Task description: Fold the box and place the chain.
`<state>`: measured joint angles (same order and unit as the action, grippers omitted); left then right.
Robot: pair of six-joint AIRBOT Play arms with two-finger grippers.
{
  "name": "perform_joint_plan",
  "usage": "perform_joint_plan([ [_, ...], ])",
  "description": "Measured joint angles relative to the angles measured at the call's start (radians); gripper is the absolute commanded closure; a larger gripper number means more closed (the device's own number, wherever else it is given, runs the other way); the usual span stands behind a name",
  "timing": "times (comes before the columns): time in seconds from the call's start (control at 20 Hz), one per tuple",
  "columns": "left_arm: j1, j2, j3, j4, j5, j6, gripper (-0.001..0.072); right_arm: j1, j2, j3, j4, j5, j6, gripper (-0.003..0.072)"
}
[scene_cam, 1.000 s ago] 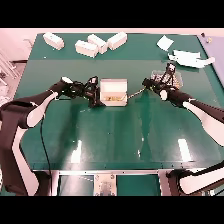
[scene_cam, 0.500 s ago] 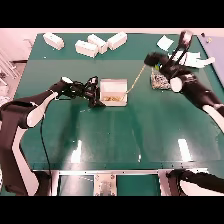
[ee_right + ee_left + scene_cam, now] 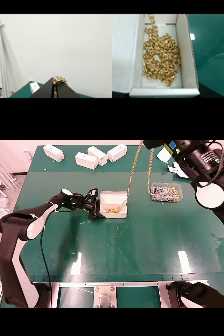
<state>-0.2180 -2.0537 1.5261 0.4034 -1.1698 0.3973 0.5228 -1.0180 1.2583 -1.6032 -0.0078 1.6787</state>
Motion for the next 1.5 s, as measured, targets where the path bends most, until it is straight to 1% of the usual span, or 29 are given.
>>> perform_joint_plan([
  [0.2,0.0,0.0,0.0,0.0,0.0,0.0,0.024,0.06,-0.005,0.026,-0.002,-0.014,-0.041,0.0678],
  [0.5,0.0,0.0,0.0,0.0,0.001,0.0,0.024,0.103,-0.068,0.016,-0.002,0.077,-0.014,0.0678],
  [0.8,0.0,0.0,0.0,0.0,0.001,0.0,0.0241,0.11,-0.123,-0.079,0.001,0.107,0.101,0.0678],
  [1.25,0.0,0.0,0.0,0.0,0.001,0.0,0.0241,0.111,-0.154,-0.252,0.007,0.114,0.26,0.0678],
  [1.5,0.0,0.0,0.0,0.0,0.001,0.0,0.024,0.111,-0.254,-0.306,0.007,0.114,0.297,0.0677],
])
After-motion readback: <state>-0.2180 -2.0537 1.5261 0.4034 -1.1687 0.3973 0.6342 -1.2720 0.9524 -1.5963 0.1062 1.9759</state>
